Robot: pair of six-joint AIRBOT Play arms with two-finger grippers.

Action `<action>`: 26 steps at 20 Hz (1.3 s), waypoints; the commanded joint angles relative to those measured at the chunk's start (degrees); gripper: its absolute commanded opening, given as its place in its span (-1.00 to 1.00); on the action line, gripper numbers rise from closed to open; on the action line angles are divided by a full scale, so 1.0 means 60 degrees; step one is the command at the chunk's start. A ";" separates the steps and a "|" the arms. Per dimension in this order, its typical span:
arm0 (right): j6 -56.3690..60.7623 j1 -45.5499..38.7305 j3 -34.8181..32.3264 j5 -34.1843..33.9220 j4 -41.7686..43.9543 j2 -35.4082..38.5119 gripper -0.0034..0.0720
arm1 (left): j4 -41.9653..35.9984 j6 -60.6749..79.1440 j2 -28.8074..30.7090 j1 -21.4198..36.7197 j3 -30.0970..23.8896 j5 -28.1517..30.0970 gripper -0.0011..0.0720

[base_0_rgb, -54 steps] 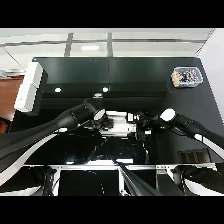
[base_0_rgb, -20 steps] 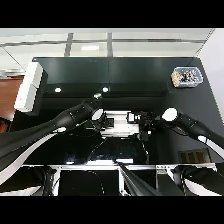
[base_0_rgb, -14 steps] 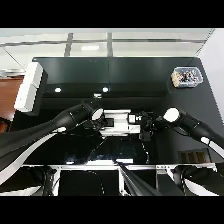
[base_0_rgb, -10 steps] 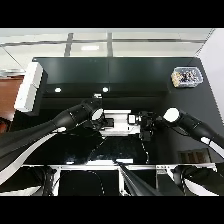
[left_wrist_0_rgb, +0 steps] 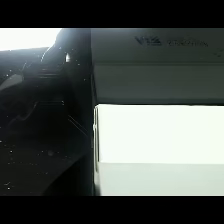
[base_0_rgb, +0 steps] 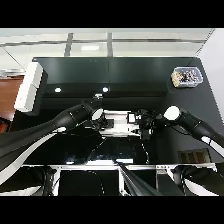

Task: Fold the box and place the chain.

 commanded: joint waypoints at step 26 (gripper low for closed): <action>0.0357 0.0153 0.0015 0.0022 0.2266 -0.0627 -0.76 | -0.0186 0.0025 -0.0007 -0.0004 0.0004 0.0117 -0.89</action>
